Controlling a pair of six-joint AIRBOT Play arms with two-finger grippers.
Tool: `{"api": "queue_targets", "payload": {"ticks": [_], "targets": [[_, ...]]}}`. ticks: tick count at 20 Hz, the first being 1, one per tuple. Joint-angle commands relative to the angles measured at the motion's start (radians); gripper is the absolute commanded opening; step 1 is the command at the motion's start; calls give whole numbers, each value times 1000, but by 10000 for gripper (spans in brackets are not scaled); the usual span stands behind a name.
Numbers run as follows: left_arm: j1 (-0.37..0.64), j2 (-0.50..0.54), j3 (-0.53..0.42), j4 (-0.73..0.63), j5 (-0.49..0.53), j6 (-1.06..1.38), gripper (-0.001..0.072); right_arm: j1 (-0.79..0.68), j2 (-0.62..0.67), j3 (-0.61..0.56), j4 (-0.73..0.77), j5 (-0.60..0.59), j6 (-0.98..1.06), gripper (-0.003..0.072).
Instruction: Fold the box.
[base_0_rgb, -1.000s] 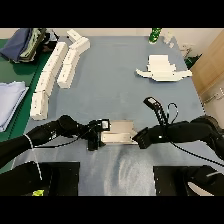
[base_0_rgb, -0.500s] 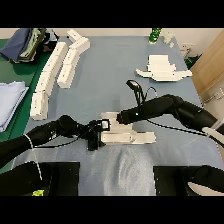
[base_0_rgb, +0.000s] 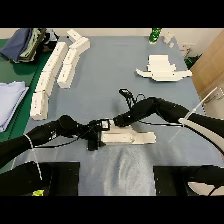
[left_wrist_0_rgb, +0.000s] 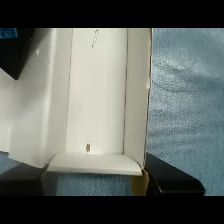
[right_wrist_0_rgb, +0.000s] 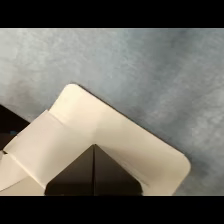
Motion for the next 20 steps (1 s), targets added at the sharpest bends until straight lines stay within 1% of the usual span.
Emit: {"api": "queue_targets", "payload": {"ticks": [1, 6, 9, 12, 14, 16, 18, 20], "targets": [[-1, 0, 0, 0, 0, 2, 448, 3, -28, 2, -1, -6, -5, 3], [-1, 0, 0, 0, 0, 2, 447, 3, -19, 7, 2, -11, -23, 2], [-1, 0, 0, 0, 0, 2, 448, 1, 40, 25, 1, -10, -27, 3], [0, 0, 0, 0, 1, 2, 448, 1, 145, 28, -20, -23, -31, 3], [-1, 0, 0, 0, 0, 2, 448, 1, 229, 28, -77, -72, -31, 3], [0, 0, 0, 0, 0, 2, 448, 1, 312, 18, -165, -145, -31, 3], [-1, 0, 0, 0, 0, 2, 448, 2, 404, -24, -251, -220, -35, 2], [-1, 0, 0, 0, 0, 2, 448, 2, 517, -115, -265, -275, -127, 2]]}}
